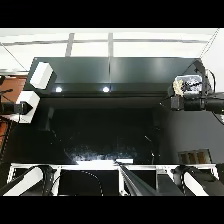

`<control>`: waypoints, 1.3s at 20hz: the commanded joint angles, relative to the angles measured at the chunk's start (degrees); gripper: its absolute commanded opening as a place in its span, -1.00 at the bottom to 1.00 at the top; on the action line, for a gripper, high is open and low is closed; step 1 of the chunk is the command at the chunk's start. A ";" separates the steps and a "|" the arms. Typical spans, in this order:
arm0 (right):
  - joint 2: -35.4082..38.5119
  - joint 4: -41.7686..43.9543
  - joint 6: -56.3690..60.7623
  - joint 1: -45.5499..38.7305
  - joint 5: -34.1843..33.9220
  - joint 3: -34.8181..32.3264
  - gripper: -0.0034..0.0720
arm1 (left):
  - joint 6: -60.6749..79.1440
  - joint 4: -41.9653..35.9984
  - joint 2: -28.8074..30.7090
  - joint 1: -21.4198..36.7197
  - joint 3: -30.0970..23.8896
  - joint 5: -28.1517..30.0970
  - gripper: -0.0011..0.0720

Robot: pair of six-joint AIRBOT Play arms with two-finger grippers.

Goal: Fold the box and place the chain.

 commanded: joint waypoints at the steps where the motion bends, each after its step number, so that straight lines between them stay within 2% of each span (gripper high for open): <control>1: 0.02 0.00 1.11 -0.02 -0.02 0.02 -0.88 | 2.82 -2.49 -4.02 -0.11 1.14 9.99 -0.21; 9: 0.02 0.02 3.50 0.00 -0.81 0.00 -0.88 | 3.89 -4.31 -22.05 -7.21 13.88 10.73 -0.16; 10: 0.02 0.02 3.69 0.00 -0.79 0.02 -0.88 | 3.48 -4.39 -23.12 -7.76 14.58 11.67 0.11; 11: 0.02 0.02 3.76 0.00 -0.74 0.02 -0.88 | 3.45 -4.35 -23.61 -8.35 14.88 12.85 0.75; 12: 0.02 0.04 3.80 0.00 -0.59 0.00 -0.88 | 3.43 -3.93 -23.56 -8.59 15.10 13.51 0.96; 16: 0.02 3.82 4.37 0.07 2.29 0.22 -0.88 | 3.34 0.31 -18.62 -8.63 18.10 7.56 0.96; 20: 0.04 5.27 4.15 0.07 4.42 3.93 -0.88 | -3.54 3.06 -7.13 -8.52 19.43 0.13 0.95; 21: 0.20 5.14 4.17 0.09 6.43 6.05 -0.88 | -6.71 2.73 -3.61 -8.61 19.43 -2.80 0.88; 22: 0.79 5.01 5.40 0.46 9.62 8.24 -0.88 | -10.58 1.86 -0.63 -8.79 19.41 -6.69 0.34; 23: 1.99 4.20 6.27 1.33 12.04 9.79 -0.89 | -11.37 1.29 2.29 -9.22 19.39 -11.41 -0.76; 24: 4.44 1.88 6.29 3.10 12.02 10.16 -0.89 | -11.69 0.96 4.94 -9.84 18.75 -13.84 -0.91; 26: 10.34 -9.97 8.28 9.55 6.16 9.20 -0.89 | -15.32 -4.39 11.47 -11.96 14.53 -14.64 -0.91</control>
